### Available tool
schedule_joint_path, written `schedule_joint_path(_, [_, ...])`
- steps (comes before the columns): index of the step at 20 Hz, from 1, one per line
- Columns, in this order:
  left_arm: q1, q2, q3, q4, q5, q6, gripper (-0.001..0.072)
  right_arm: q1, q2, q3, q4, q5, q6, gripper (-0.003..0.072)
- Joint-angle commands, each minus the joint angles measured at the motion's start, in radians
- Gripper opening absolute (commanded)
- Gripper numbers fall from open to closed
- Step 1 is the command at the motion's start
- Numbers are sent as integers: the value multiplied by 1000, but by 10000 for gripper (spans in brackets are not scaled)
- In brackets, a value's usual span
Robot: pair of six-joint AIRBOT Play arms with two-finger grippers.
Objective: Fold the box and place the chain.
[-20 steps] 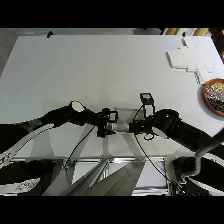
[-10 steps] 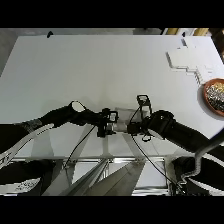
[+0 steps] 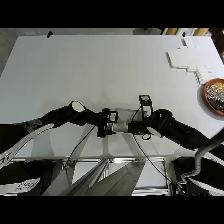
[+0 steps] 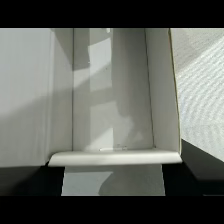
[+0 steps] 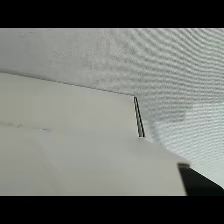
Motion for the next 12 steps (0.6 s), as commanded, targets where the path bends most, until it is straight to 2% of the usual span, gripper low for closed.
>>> schedule_joint_path(1, [0, 0, 1, 0, 0, 0, 402, -2, -27, -1, 27, -3, 2, 401])
schedule_joint_path(2, [0, 0, 1, 0, 0, 0, 402, -2, -30, -1, 29, -3, 3, 394])
schedule_joint_path(5, [0, 0, 1, 0, 0, 0, 402, -2, -30, -1, 31, -3, 3, 254])
schedule_joint_path(8, [0, 0, 1, 0, 0, 0, 402, -2, -30, -1, 31, -3, 2, 24])
schedule_joint_path(12, [0, 0, 1, 0, 0, 0, 402, -2, -30, -1, 31, -3, 1, 29])
